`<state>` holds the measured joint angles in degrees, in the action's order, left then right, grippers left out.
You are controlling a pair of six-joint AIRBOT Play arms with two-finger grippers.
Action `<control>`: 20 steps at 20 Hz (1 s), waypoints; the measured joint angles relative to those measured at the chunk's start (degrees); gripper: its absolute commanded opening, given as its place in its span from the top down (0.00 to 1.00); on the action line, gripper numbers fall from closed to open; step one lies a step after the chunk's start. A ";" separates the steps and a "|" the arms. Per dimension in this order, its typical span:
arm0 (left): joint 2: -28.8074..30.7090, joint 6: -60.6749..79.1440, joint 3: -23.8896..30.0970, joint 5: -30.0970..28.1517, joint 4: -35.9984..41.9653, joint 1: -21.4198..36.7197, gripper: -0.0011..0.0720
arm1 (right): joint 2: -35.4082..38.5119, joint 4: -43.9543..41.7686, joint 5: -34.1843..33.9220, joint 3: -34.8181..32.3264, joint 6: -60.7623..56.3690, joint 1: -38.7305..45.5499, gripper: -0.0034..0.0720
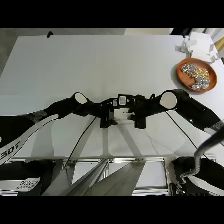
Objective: Fold the box and place the chain.
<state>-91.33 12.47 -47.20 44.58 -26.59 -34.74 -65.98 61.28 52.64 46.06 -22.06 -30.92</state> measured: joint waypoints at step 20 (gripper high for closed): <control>0.00 0.00 0.00 0.00 0.02 0.00 0.70 | 0.92 -27.32 -5.22 -12.92 8.46 10.03 0.94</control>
<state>-91.33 12.47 -47.20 44.58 -26.57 -34.74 -65.06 33.95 47.42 33.15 -13.61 -20.88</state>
